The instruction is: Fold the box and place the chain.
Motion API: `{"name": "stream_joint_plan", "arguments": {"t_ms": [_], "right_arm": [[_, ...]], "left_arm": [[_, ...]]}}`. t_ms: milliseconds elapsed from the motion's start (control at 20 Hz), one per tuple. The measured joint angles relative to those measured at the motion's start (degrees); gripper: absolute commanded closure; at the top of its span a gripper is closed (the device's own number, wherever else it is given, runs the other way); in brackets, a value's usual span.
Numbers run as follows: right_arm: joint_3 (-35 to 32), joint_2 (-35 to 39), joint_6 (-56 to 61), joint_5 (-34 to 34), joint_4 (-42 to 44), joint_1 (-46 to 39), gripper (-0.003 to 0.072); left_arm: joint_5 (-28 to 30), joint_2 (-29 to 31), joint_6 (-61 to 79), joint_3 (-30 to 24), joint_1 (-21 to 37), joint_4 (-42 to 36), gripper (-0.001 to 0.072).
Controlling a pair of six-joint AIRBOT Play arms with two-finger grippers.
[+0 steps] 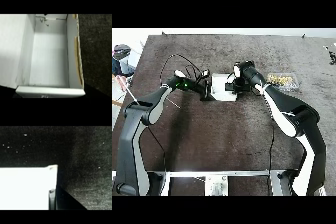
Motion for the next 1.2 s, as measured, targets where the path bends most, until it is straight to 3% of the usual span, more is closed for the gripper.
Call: {"name": "stream_joint_plan", "arguments": {"t_ms": [100,150,200,450,500,550,600,1200], "right_arm": [[0.00,-0.02,0.07,-0.02,-0.22,0.07,0.0674],[0.00,-0.02,0.20,-0.02,-0.37,0.07,0.0486],[-0.02,-0.07,0.26,-0.04,-0.70,0.04,0.0391],[0.04,0.79,0.48,0.02,-0.63,-0.02,0.0389],[0.07,1.29,0.46,0.04,-0.63,-0.04,0.0363],[0.11,1.68,0.46,0.04,-0.63,-0.07,0.0219],[0.07,2.03,0.33,0.11,-0.59,-0.07,0.0193],[0.07,10.12,-12.11,1.42,-1.05,-4.96,0.0222]], "left_arm": [[0.00,0.00,0.00,0.00,0.00,0.00,0.0172],[0.00,0.00,-0.02,0.00,0.00,0.00,0.0172],[-0.02,0.00,-0.07,0.00,0.02,0.00,0.0172],[-0.04,0.00,-0.07,0.00,0.02,0.00,0.0172],[-0.04,0.00,-0.07,0.00,0.02,0.00,0.0172],[-0.04,0.00,-0.07,0.00,0.02,-0.07,0.0172],[-0.04,0.00,-0.07,0.00,0.02,-0.09,0.0172],[-0.02,0.00,-0.07,0.00,0.04,-0.31,0.0172]]}}
